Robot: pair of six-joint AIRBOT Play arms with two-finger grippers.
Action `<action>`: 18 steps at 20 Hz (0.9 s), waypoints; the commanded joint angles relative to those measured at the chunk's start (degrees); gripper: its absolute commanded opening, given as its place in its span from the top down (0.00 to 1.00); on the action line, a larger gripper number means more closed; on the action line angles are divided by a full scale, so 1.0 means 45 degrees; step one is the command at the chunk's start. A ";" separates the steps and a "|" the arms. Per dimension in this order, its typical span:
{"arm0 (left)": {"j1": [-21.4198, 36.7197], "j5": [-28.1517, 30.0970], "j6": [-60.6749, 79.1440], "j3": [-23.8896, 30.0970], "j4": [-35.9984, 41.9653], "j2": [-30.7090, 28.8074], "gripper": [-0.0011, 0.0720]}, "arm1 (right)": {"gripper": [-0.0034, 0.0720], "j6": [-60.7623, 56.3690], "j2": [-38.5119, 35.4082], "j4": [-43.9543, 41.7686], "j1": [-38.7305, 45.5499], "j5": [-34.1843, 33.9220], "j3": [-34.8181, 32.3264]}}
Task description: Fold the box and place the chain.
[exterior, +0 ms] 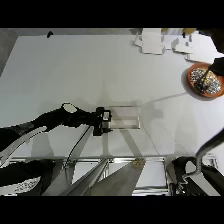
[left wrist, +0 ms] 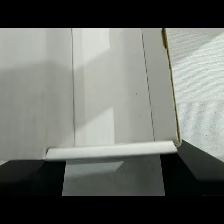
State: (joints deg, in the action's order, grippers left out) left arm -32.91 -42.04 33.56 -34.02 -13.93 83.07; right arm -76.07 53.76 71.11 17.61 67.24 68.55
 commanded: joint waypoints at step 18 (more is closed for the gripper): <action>-0.0010 0.0010 0.0000 0.0000 -0.0005 -0.0010 0.70 | 0.94 -0.4391 -0.3298 0.0491 -1.2672 -0.1341 -0.2739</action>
State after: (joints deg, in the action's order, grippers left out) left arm -32.91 -42.04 33.56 -34.02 -13.93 83.07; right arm -92.38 38.94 72.14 -31.42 67.66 59.48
